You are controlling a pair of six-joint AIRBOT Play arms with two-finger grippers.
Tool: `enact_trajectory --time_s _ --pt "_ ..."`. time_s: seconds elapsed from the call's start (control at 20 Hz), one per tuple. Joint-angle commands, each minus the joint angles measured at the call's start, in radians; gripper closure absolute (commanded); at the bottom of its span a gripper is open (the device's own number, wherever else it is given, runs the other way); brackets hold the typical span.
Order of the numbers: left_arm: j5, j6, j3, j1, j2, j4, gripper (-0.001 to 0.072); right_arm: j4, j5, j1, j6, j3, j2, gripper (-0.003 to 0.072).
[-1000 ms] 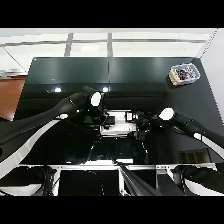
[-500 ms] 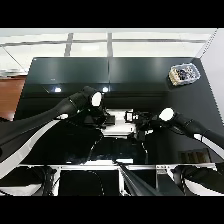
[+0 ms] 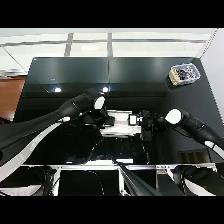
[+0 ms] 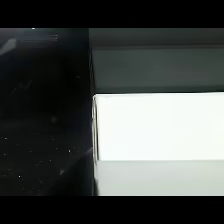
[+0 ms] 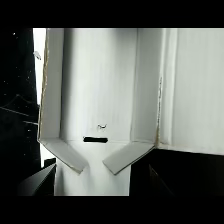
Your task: Fold the box and place the chain.
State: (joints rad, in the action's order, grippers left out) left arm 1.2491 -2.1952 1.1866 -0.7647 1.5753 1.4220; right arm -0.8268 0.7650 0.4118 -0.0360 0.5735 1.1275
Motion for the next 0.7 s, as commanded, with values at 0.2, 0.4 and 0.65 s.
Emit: enact_trajectory --time_s 0.2,0.4,0.65 --pt "-0.007 -0.019 0.000 -0.013 0.000 0.021 0.0682 0.076 -0.017 0.006 -0.035 -0.002 0.026 0.0450" --pt "-0.007 -0.019 0.000 -0.013 0.000 0.015 0.0681 0.130 -0.018 0.019 -0.035 -0.002 0.031 0.0460" --pt "-0.007 -0.019 0.000 -0.013 0.000 0.012 0.0681 0.251 -0.053 0.040 -0.035 -0.002 0.063 0.0458"
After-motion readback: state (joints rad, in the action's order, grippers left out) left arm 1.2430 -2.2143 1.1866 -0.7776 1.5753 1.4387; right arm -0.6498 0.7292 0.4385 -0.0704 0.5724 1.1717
